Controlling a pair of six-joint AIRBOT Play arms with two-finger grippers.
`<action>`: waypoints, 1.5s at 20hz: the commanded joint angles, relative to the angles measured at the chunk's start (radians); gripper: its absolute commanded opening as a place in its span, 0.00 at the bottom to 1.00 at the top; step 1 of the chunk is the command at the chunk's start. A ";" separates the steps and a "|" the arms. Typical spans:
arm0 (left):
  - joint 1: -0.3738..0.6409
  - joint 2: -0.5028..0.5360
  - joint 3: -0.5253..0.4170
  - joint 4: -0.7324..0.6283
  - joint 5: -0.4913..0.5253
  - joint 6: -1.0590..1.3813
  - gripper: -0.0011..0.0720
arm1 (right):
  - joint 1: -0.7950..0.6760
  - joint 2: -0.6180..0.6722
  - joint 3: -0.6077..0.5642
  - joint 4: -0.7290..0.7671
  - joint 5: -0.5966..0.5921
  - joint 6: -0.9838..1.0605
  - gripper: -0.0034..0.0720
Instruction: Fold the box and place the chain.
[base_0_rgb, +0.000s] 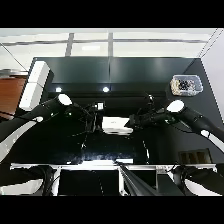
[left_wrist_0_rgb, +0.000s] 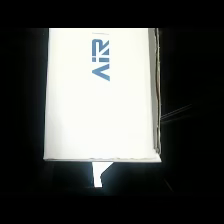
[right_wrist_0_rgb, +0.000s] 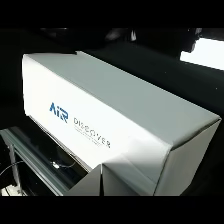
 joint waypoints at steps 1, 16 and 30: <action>0.000 0.000 0.000 0.002 -0.001 0.002 0.57 | -0.030 0.055 0.009 0.128 0.068 -0.081 0.07; 0.012 0.082 0.023 0.227 0.004 -0.272 1.00 | -0.278 0.340 0.010 0.095 0.187 -0.079 0.07; -0.018 0.316 0.045 0.172 0.018 -0.441 1.00 | -0.685 0.586 0.009 -0.042 0.376 -0.053 0.07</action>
